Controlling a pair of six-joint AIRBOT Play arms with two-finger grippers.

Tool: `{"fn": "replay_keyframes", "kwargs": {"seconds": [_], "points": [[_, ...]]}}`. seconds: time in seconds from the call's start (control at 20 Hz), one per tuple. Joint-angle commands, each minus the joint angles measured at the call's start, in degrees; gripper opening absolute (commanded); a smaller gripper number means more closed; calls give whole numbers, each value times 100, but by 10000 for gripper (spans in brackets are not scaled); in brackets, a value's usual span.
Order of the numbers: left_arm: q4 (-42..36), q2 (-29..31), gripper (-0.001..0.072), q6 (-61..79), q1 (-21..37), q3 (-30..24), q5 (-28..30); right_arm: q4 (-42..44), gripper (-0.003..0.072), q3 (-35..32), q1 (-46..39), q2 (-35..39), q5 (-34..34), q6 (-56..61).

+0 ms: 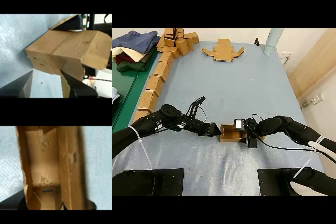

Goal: Fold the box.

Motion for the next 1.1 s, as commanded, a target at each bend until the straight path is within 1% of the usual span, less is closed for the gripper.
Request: {"fn": "replay_keyframes", "kwargs": {"seconds": [0.0, 0.15, 0.35, 0.45, 0.6, 0.8, 0.85, 0.9, 1.05], "points": [[203, -22, 539, 9, 20, 4, 256, 2, 532, 4, 4, 4, 2, 0], [295, -22, 540, -157, 208, 4, 334, 2, 532, 4, 4, 4, 0, 0], [245, -22, 539, -153, 599, 4, 26, 2, 532, 4, 4, 4, 2, 0], [83, -22, 539, -44, 643, 4, -118, 2, 532, 4, 4, 4, 2, 0], [-413, -22, 540, 404, 643, 4, -498, 2, 532, 4, 4, 4, 0, 0], [-420, -24, 542, 514, 640, 4, -702, 2, 532, 4, 4, 4, 2, 0], [-420, -24, 618, 507, 621, 4, -752, 2, 532, 4, 4, 4, 2, 0], [-417, -28, 679, 494, 560, 4, -719, 2, 532, 4, 4, 4, 2, 0], [-205, -48, 679, 483, 153, 4, -94, 2, 532, 4, 4, 4, 2, 0]]}}
